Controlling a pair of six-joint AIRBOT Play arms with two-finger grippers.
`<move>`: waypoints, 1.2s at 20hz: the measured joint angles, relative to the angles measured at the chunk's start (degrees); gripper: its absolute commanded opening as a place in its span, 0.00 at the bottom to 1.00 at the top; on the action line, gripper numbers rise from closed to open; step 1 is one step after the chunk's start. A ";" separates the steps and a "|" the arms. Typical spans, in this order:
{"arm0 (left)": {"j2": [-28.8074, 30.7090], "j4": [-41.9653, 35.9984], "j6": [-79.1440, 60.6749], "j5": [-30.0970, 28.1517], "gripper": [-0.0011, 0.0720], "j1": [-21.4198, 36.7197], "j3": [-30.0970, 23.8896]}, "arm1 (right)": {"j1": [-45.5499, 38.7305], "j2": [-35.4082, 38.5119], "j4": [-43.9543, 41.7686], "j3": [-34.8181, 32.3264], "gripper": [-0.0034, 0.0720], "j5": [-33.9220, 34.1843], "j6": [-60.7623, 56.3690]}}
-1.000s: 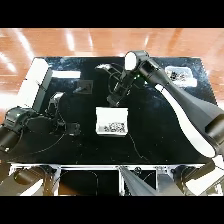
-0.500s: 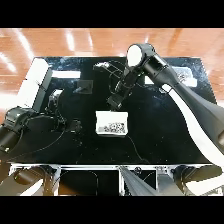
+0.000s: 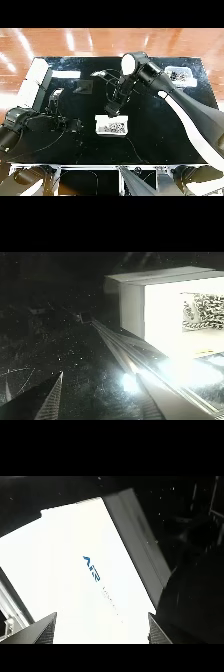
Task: Fold the box and place the chain.
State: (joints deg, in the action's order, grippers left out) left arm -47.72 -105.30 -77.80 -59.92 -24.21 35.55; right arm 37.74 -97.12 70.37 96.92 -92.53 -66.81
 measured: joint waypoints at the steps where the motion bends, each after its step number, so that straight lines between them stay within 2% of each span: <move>1: 0.00 -0.13 0.00 -0.02 0.77 0.00 0.00 | 0.15 0.00 0.33 -0.59 0.98 0.17 0.13; 14: 0.00 -0.31 0.04 0.04 0.77 0.00 0.00 | 3.30 0.07 6.19 -3.32 0.98 -0.72 3.52; 15: 0.00 -0.31 0.04 0.11 0.77 0.00 0.00 | 3.34 0.07 6.25 -3.48 0.83 -0.74 3.85; 16: 0.00 -0.31 0.04 0.15 0.77 0.00 0.00 | 3.39 0.07 6.23 -3.58 0.80 -0.74 4.17; 19: 0.00 -0.28 0.04 0.44 0.77 0.00 0.00 | 3.45 0.07 6.23 -3.78 0.79 -0.87 4.96; 20: 0.00 -0.28 0.04 0.52 0.77 0.00 0.00 | 3.52 0.07 6.25 -3.80 0.67 -0.90 5.16; 21: 0.00 -0.26 0.04 0.52 0.77 0.00 0.00 | 3.61 0.07 6.21 -3.82 0.60 -0.96 5.20; 24: 0.00 -0.26 0.04 0.57 0.77 0.00 0.00 | 4.35 0.07 6.32 -3.85 0.58 -1.31 5.38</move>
State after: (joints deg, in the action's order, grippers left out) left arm -47.72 -105.56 -77.76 -59.35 -24.21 35.55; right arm 42.09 -97.06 76.69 93.08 -93.84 -61.43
